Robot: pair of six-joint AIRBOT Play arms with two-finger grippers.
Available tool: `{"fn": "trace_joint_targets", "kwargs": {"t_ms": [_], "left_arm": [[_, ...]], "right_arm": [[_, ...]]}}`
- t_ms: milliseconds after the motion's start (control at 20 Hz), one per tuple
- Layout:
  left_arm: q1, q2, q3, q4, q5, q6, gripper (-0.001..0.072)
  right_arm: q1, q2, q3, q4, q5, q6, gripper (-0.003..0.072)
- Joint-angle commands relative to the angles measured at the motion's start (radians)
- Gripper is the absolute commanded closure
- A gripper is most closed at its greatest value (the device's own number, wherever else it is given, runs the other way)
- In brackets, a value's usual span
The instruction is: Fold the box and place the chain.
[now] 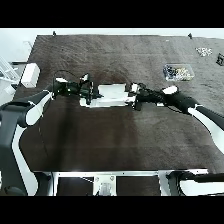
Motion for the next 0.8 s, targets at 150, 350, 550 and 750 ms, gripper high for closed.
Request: {"fn": "trace_joint_targets", "kwargs": {"t_ms": [150, 350, 550, 750], "left_arm": [[0.000, 0.001, 0.000, 0.008, 0.000, 0.000, 0.0688], [0.000, 0.001, 0.000, 0.010, 0.000, 0.000, 0.0688], [0.000, 0.001, 0.000, 0.010, 0.000, 0.001, 0.0688], [0.000, 0.001, 0.000, 0.010, 0.000, 0.001, 0.0688]], "right_arm": [[-0.039, -0.102, 0.124, -0.001, 0.124, -0.012, 0.0068], [-0.085, -0.187, 0.217, -0.015, 0.281, 0.002, 0.0068], [-0.091, -0.257, 0.269, -0.042, 0.378, 0.018, 0.0068], [-0.091, -0.292, 0.294, -0.060, 0.437, 0.008, 0.0068]]}}
